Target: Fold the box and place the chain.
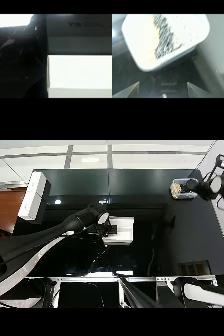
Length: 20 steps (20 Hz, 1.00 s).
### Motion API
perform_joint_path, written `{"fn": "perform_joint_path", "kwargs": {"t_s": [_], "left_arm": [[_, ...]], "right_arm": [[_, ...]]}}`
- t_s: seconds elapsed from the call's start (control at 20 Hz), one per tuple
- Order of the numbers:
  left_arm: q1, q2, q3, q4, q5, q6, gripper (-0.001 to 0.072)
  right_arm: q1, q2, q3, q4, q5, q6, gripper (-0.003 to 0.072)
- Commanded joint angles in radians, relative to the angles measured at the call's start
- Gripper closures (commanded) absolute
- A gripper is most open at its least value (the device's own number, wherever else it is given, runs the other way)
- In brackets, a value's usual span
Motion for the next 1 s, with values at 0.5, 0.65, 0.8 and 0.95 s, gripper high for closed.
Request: {"fn": "perform_joint_path", "kwargs": {"t_s": [0.5, 0.65, 0.8, 0.95], "left_arm": [[0.000, 0.000, 0.001, -0.002, 0.000, 0.001, 0.0683], [0.000, 0.000, 0.001, -0.005, 0.000, 0.001, 0.0683], [0.000, 0.000, 0.001, -0.005, 0.000, 0.001, 0.0683], [0.000, 0.000, 0.001, -0.005, 0.000, 0.001, 0.0683]], "right_arm": [[-0.136, -0.677, 0.818, 0.123, 0.350, -0.030, -0.0016], [-0.147, -0.694, 0.819, 0.115, 0.343, -0.030, 0.0093], [-0.148, -0.714, 0.819, 0.115, 0.333, -0.031, 0.0093], [-0.148, -0.725, 0.818, 0.116, 0.307, -0.031, 0.0152]]}}
